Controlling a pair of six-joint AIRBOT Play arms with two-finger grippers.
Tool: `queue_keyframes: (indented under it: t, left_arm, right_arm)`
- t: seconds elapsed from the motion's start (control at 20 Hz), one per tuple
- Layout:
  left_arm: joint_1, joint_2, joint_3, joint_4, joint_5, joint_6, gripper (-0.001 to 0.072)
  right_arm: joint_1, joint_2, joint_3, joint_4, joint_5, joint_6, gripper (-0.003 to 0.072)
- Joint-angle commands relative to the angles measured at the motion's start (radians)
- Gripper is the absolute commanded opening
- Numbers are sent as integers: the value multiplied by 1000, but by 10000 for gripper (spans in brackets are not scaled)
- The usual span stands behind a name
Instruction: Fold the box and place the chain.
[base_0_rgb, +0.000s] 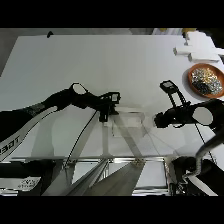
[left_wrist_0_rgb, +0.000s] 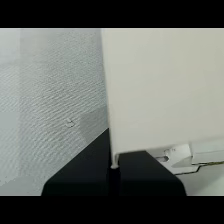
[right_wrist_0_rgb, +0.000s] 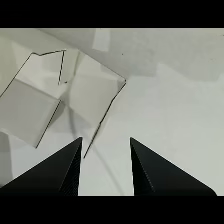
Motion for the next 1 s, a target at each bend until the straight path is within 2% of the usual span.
queue_keyframes:
  t: [0.0, 0.2, 0.45, 0.95]
  left_arm:
    - [-3, -15, 15, 19, -11, -6, 2]
    - [-4, -45, 15, 20, -11, -6, 3]
    - [-4, -45, 15, 64, -8, -7, 5]
    - [-4, -44, 15, 63, -14, -11, 13]
  right_arm:
    - [1, 1, 0, 2, 1, 1, 337]
    - [1, 1, 0, 2, 1, 1, 337]
    - [0, 1, 0, 2, 1, 1, 337]
    - [1, 1, 0, 2, 8, -23, 336]
